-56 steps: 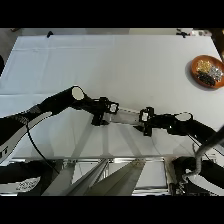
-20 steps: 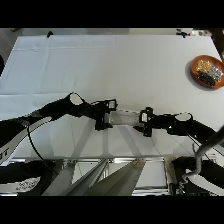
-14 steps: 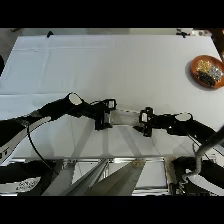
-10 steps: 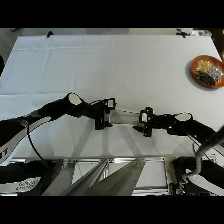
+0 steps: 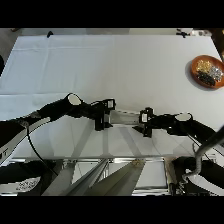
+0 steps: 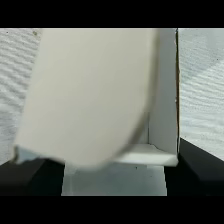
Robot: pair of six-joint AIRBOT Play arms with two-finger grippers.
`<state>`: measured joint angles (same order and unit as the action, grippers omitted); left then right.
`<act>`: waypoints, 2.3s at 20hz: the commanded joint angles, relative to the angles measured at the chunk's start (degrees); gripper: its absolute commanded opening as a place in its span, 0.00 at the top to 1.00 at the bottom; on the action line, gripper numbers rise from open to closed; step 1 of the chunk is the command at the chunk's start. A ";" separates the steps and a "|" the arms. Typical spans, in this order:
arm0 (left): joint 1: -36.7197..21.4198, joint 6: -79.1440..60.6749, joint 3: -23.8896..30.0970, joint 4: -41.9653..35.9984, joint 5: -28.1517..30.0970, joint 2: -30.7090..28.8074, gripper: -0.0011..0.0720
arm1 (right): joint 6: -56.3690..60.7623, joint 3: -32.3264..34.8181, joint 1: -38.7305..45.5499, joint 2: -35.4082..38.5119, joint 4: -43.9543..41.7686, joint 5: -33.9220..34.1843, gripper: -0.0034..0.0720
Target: Fold the box and place the chain.
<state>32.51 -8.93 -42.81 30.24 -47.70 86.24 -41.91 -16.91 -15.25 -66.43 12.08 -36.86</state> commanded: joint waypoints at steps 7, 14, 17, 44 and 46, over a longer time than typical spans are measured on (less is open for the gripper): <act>0.09 0.00 0.04 0.22 -0.98 0.04 0.42 | 0.04 0.00 0.02 0.00 -0.11 0.20 0.33; 0.09 0.00 0.04 0.22 -0.98 0.04 0.42 | 0.00 0.00 0.02 0.00 -0.17 0.31 0.35; 0.09 0.00 0.04 0.22 -0.98 0.04 0.42 | 0.09 0.00 -0.04 0.00 -0.28 -0.42 0.35; 0.09 0.00 0.04 0.22 -0.98 0.04 0.42 | 58.27 0.00 0.02 38.51 56.76 -19.71 0.26; 0.09 0.00 0.04 0.22 -0.98 0.04 0.42 | 56.13 0.00 0.00 43.08 49.62 -14.69 0.30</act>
<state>32.67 -8.95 -42.74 30.46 -48.84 86.24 14.59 -16.88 -15.22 -29.34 66.46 -53.98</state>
